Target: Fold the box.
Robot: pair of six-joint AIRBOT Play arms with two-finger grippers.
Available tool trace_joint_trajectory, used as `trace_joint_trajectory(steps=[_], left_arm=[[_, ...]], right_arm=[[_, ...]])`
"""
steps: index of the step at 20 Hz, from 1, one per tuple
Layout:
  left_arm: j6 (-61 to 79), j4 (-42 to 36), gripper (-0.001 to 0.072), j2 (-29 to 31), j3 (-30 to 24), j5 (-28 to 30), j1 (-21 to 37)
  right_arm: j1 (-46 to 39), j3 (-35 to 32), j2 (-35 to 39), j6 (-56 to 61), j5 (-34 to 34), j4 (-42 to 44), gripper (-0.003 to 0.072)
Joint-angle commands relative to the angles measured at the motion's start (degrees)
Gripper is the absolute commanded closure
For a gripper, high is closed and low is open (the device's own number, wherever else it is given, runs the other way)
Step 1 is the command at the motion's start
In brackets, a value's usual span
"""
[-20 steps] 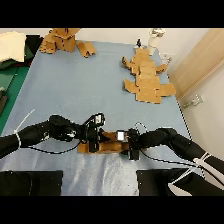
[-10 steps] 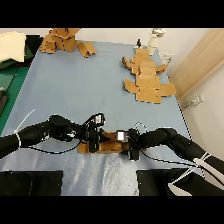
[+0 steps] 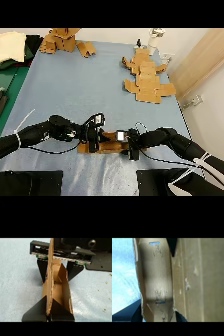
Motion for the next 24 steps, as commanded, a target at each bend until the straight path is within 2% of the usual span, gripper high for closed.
trace_joint_trajectory(steps=[1,14,15,16,20,22,24], left_arm=[[-0.1,0.0,0.0696,0.0,0.1,0.2,0.1],[-0.2,0.0,0.0687,0.1,0.1,0.0,0.1],[-0.4,0.0,0.0497,0.1,0.1,0.1,0.1],[-3.0,0.0,0.0393,0.1,0.1,0.3,0.1],[-9.0,2.3,0.0392,1.2,0.1,1.1,0.1],[-17.5,9.1,0.0374,4.7,0.1,3.3,0.4],[-32.3,19.9,0.0136,9.5,0.1,3.5,2.0]], right_arm=[[0.1,0.0,0.0,0.0,-0.1,0.0,0.0246],[0.1,0.0,0.0,0.0,-0.2,0.0,0.0246],[0.1,0.0,0.0,0.0,-0.2,0.0,0.0246],[0.1,0.0,0.0,0.0,-0.2,0.0,0.0246],[0.1,0.0,0.0,0.0,-0.2,0.0,0.0246],[0.1,0.0,0.0,0.0,-0.7,0.0,0.0246],[0.1,0.0,0.0,0.0,-0.7,0.0,0.0246]])
